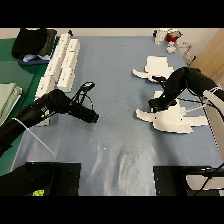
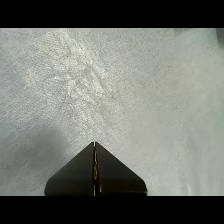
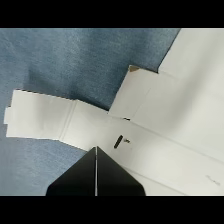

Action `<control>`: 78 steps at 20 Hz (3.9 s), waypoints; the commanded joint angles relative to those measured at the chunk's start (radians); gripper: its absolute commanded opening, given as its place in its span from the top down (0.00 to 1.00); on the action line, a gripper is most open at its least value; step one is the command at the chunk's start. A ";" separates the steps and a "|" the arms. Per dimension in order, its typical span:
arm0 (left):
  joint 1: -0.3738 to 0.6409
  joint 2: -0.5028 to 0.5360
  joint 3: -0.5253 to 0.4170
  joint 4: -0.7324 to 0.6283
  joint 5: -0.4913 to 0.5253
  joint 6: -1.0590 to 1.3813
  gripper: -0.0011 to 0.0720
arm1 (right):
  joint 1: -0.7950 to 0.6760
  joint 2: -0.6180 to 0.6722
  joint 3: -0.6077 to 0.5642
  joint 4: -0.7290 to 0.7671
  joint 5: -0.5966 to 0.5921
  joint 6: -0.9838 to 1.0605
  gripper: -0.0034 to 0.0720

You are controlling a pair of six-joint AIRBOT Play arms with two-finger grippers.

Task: Fold the box.

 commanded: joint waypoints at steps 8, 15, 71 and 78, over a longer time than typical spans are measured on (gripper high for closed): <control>0.000 0.000 0.000 0.000 0.000 0.000 0.96 | 0.001 0.000 0.001 0.000 0.000 0.000 0.95; 0.000 0.000 0.000 -0.008 0.002 0.000 0.96 | 0.001 0.000 0.000 0.003 0.010 0.000 0.95; 0.272 0.000 0.123 -0.158 -0.391 -0.018 0.27 | -0.282 0.299 -0.443 0.451 0.046 -0.158 0.95; 0.273 -0.017 0.113 -0.155 -0.277 0.039 0.27 | -0.051 0.599 -0.681 0.439 0.297 -0.185 0.95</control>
